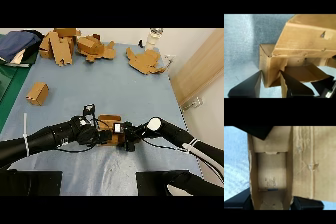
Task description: Fold the box.
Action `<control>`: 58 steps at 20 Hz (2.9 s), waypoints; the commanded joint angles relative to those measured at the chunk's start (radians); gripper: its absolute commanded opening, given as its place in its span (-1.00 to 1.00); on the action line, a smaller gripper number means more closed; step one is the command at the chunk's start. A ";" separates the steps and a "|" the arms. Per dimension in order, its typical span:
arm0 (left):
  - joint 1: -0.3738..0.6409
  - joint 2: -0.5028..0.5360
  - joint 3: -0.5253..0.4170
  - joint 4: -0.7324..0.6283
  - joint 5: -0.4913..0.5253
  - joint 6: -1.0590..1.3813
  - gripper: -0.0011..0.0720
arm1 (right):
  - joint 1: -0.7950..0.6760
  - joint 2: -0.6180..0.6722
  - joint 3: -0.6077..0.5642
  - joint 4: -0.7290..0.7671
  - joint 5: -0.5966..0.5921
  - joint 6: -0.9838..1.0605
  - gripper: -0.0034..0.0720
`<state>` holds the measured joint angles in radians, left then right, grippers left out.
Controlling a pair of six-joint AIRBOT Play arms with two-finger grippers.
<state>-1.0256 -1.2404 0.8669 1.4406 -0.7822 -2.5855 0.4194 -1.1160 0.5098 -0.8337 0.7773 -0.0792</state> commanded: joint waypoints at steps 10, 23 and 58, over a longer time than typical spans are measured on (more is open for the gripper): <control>0.003 -0.083 0.115 0.101 -0.153 -0.054 0.03 | 0.000 0.000 0.000 0.000 -0.009 0.000 0.48; -0.006 -0.197 0.161 0.101 -0.158 0.005 -0.39 | 0.000 0.000 0.000 0.000 -0.009 0.000 0.48; 0.076 -0.120 0.236 -0.015 -0.332 0.163 0.61 | 0.000 0.000 0.000 0.000 -0.009 0.000 0.48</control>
<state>-0.9565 -1.3674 1.0912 1.4227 -1.0508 -2.4451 0.4202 -1.1164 0.5098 -0.8318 0.7692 -0.0799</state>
